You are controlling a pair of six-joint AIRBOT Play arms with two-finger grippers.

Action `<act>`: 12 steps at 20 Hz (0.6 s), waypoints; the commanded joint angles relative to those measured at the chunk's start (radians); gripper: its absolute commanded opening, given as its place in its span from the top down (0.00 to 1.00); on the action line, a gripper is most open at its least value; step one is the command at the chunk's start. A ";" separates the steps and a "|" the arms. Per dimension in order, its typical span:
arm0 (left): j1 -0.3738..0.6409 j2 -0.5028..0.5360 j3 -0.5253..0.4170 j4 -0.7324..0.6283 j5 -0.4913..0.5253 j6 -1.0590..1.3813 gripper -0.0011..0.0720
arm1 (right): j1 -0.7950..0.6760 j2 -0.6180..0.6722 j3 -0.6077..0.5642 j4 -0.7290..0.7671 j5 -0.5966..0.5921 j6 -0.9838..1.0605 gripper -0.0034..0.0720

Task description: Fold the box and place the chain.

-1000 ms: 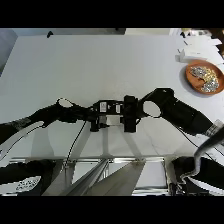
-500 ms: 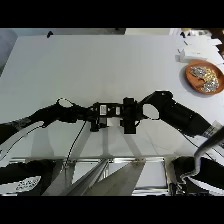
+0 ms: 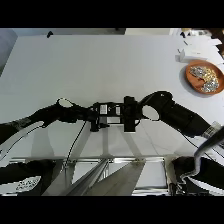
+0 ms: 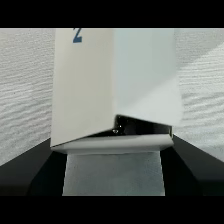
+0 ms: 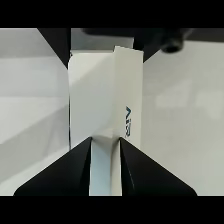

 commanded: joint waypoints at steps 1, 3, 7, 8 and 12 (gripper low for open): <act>0.001 0.001 0.000 0.000 0.000 0.002 0.68 | 0.001 0.000 0.000 -0.007 -0.002 0.003 0.86; 0.001 0.001 0.000 0.000 0.000 0.002 0.68 | 0.001 0.000 0.000 -0.005 -0.002 0.004 0.90; 0.001 0.001 0.000 0.000 0.000 0.002 0.68 | 0.001 0.000 -0.004 -0.005 -0.004 0.004 0.91; 0.001 0.001 0.000 0.000 0.000 0.002 0.68 | 0.001 0.000 -0.005 -0.005 -0.003 0.004 0.93; 0.001 0.001 0.000 0.000 0.000 0.002 0.68 | 0.001 0.000 -0.028 -0.002 -0.007 0.014 0.93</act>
